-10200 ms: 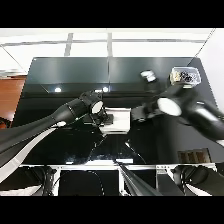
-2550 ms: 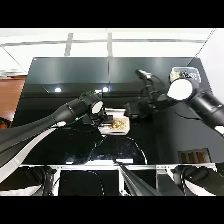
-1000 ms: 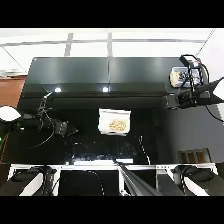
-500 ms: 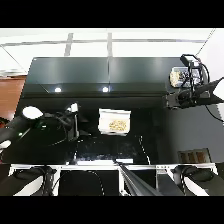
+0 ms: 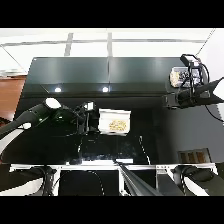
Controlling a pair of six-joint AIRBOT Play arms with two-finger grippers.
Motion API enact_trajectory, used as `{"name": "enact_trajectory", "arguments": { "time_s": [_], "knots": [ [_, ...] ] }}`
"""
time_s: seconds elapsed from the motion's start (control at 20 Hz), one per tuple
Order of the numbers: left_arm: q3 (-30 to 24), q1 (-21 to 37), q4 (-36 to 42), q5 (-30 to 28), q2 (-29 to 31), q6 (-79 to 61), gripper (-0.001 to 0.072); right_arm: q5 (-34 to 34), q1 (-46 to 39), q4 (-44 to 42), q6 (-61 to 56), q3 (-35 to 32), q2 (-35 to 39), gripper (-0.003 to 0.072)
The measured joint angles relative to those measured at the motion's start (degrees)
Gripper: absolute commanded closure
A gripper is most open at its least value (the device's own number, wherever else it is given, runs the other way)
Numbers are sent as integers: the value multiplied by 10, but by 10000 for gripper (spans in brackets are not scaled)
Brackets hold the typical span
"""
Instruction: Fold the box and place the chain.
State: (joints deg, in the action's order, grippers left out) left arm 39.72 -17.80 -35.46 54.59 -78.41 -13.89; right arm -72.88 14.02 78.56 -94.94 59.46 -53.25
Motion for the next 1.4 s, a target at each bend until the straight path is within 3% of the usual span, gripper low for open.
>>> {"name": "enact_trajectory", "arguments": {
  "time_s": [0.5, 0.6, 0.65, 0.7, 0.75, 0.9, 1.05, 1.25, 1.4],
  "knots": [
    [13, -30, 1, -29, -14, -30, 2, 13, 0, -5, 0, 0, -1, 430],
    [13, -38, 1, -30, -14, -41, 34, 21, 0, -5, 0, -3, -1, 428],
    [13, -42, 1, -31, -14, -45, 121, 26, 0, -6, 0, -8, -2, 377],
    [13, -45, 1, -33, -14, -48, 236, 33, 0, -6, 0, -15, -3, 136],
    [13, -46, 1, -34, -14, -50, 244, 43, 0, -8, 0, -22, -4, 2],
    [13, -49, 2, -40, -14, -50, 244, 104, 1, -39, -1, -52, -16, 3],
    [14, -51, 3, -57, -14, -35, 244, 189, 4, -137, 36, -73, -54, 5],
    [14, -51, 3, -65, -14, -26, 244, 286, 35, -257, 171, -83, -130, 7],
    [14, -51, 3, -67, -14, -24, 246, 317, 75, -294, 310, -85, -169, 7]
  ]
}}
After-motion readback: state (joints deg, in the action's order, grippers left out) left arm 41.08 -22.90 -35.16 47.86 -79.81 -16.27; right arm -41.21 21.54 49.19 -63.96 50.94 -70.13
